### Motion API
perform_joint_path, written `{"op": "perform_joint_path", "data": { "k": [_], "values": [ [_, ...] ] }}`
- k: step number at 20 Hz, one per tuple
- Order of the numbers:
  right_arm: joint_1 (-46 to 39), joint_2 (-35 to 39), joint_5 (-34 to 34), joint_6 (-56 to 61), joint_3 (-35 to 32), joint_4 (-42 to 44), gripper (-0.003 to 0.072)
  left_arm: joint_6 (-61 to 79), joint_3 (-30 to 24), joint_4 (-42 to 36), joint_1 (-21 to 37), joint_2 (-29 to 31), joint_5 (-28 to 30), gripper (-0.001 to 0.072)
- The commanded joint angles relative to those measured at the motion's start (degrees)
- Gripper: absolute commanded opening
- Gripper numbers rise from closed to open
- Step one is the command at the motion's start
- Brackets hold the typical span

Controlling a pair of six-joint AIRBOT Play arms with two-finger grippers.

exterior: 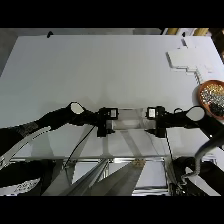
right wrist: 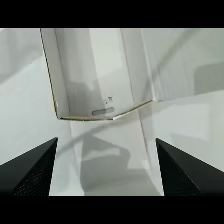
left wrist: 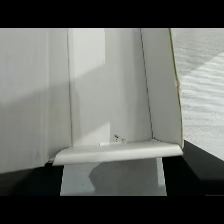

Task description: Fold the box and place the chain.

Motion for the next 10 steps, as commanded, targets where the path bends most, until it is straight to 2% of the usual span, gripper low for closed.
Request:
{"op": "perform_joint_path", "data": {
  "k": [1,4,5,6,8,9,10],
  "values": [
    [0.0,7.3,2.4,4.9,0.1,-1.9,0.0659,0.1,0.0,0.0,0.0,0.0,-0.1,0.0334],
    [0.0,10.7,2.0,4.9,0.1,7.2,0.0636,0.1,0.0,0.0,0.0,0.0,-0.1,0.0334],
    [0.0,10.8,1.7,4.9,0.1,12.0,0.0591,0.1,0.0,0.0,0.0,0.0,-0.1,0.0334],
    [0.0,10.3,1.1,4.9,0.0,15.9,0.0502,0.1,0.0,0.0,0.0,0.0,-0.1,0.0334],
    [0.8,7.8,-1.9,4.6,-0.2,23.7,0.0461,0.1,0.0,0.0,0.0,0.0,-0.1,0.0334],
    [1.7,5.9,-3.7,4.5,-0.2,26.1,0.0340,0.1,0.0,0.0,0.0,0.0,-0.1,0.0334],
    [3.0,3.7,-5.7,3.9,-0.2,28.3,0.0174,0.1,0.0,0.0,0.0,0.0,-0.1,0.0334]
  ]
}}
